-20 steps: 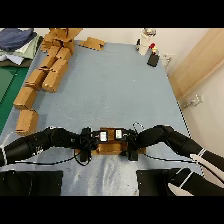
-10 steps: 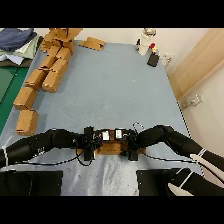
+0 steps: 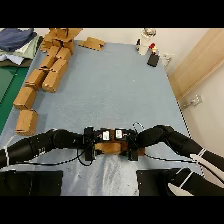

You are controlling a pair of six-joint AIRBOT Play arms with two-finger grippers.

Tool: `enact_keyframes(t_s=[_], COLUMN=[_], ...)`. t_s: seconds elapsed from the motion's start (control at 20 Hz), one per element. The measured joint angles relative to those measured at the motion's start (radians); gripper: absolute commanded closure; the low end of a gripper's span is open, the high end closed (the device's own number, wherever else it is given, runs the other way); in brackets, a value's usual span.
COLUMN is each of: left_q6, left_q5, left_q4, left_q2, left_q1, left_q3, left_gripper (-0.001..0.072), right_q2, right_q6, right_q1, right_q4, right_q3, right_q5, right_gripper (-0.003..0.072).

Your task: Fold the box.

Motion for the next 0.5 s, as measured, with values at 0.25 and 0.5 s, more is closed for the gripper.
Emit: enact_keyframes(t_s=[0.25, 0.5], left_q6=[-0.049, -0.457], left_q5=[-0.027, -0.143], left_q4=[0.055, 0.37], left_q2=[0.025, 0.187], left_q1=[0.01, 0.119], left_q3=[0.0, 0.0], left_gripper=[0.0698, 0.0698], right_q2=[0.0, 0.0], right_q6=[0.001, 0.001], right_q1=[0.0, 0.0], right_q4=[0.0, 0.0], right_q3=[0.0, 0.0], right_q5=[0.001, 0.001], right_gripper=[0.0196, 0.0196])
